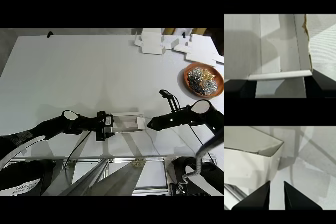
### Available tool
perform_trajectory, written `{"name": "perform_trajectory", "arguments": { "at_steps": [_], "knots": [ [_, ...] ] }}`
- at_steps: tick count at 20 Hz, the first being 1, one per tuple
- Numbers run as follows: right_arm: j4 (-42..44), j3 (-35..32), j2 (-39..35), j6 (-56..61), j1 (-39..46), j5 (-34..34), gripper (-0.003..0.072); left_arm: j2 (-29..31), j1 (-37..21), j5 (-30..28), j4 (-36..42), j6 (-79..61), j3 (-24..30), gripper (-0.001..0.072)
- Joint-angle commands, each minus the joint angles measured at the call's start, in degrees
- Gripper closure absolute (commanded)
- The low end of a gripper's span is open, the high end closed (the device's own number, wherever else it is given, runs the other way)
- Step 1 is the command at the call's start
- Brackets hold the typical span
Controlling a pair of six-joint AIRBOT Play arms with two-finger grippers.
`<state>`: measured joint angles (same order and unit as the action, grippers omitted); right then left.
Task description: Fold the box and place the chain.
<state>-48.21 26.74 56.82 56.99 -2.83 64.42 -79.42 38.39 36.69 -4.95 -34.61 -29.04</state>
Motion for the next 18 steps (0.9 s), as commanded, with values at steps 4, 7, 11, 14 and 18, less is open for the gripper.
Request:
{"name": "perform_trajectory", "arguments": {
  "at_steps": [4,7,11,14,18],
  "knots": [
    [4.39,-0.02,-1.46,-0.04,-0.09,1.11,0.0412,-0.02,-0.04,-0.02,-0.02,-0.02,-0.02,0.0434],
    [4.9,-0.02,-1.44,-0.04,-0.11,0.46,0.0387,-0.02,-0.04,-0.02,-0.02,-0.02,-0.02,0.0434],
    [4.94,-0.02,-1.25,0.02,-5.35,-3.63,0.0386,-0.02,-0.04,-0.02,-0.02,0.0,-0.02,0.0434],
    [3.87,0.0,-1.2,1.97,-8.72,-6.82,0.0384,-0.02,-0.04,-0.02,-0.02,0.0,-0.02,0.0434],
    [-0.07,0.02,-1.2,9.53,-8.96,-8.17,0.0347,-0.02,-0.04,-0.02,-0.02,0.0,-0.02,0.0434]
  ]
}}
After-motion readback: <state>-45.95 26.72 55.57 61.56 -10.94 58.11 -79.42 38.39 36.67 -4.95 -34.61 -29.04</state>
